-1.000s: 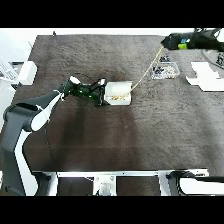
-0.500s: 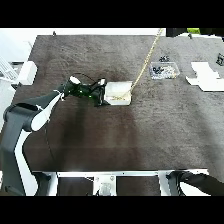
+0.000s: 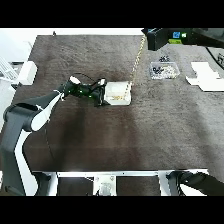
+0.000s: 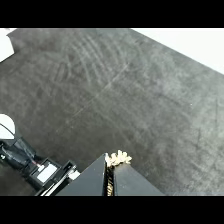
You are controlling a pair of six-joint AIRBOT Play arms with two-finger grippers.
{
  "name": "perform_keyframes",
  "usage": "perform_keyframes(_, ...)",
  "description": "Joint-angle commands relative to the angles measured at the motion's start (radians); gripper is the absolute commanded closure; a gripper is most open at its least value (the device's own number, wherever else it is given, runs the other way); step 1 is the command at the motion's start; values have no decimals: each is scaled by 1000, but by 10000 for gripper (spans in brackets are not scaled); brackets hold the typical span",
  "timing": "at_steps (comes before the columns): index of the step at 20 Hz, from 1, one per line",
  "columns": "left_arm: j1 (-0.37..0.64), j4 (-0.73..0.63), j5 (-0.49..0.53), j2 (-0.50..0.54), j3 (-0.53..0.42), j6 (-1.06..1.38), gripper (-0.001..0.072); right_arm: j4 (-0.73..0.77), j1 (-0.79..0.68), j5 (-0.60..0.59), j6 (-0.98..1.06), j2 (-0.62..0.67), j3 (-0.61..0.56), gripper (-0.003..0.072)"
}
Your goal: Fold the box and place the chain.
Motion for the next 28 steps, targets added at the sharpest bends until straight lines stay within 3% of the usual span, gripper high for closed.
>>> perform_keyframes(1, 0, 0, 0, 0, 0, 0, 353, 0, 9, -31, 0, -1, -38, 678)
perform_keyframes(8, 0, 0, 0, 0, 0, 0, 353, -9, 8, -109, -4, -2, -78, 678)
perform_keyframes(17, 0, 0, 0, 0, 0, 0, 353, -378, 7, -79, 161, -1, -77, 679)
perform_keyframes(28, 0, 0, 0, 0, 0, 0, 353, -381, 16, -72, 168, -1, -77, 678)
